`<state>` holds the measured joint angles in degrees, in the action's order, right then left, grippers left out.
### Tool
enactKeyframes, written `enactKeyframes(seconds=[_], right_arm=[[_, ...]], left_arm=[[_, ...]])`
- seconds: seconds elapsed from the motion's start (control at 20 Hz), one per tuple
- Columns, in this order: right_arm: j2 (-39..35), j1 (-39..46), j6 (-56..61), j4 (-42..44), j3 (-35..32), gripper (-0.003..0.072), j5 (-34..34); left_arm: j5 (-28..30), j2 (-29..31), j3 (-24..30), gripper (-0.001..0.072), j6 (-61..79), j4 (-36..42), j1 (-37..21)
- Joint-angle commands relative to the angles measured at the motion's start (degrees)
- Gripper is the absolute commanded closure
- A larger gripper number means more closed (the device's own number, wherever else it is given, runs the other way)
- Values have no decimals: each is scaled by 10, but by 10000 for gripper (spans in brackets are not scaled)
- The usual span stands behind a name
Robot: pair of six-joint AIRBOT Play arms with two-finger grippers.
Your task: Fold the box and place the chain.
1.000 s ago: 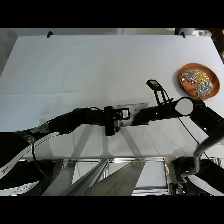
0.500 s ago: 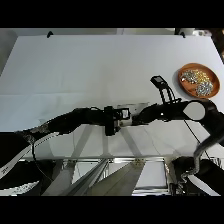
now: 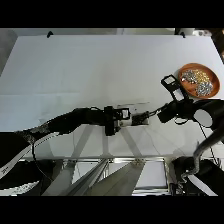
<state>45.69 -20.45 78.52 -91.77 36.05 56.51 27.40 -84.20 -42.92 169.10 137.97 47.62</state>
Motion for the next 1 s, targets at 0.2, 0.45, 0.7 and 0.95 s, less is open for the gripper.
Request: enactKeyframes(seconds=[0.2, 0.45, 0.7, 0.95], right_arm=[[135, 41, -511, 115, 0, 428, -4], [172, 44, -644, 208, 0, 390, -38], [172, 109, -756, 311, -32, 388, -31], [172, 116, -803, 324, -60, 336, -81]], left_arm=[[0, 0, 0, 557, 0, 0, 0], [0, 0, 0, 557, 0, 0, 0], [0, 0, 0, 557, 0, 0, 0], [0, 0, 0, 557, 0, 0, 0]])
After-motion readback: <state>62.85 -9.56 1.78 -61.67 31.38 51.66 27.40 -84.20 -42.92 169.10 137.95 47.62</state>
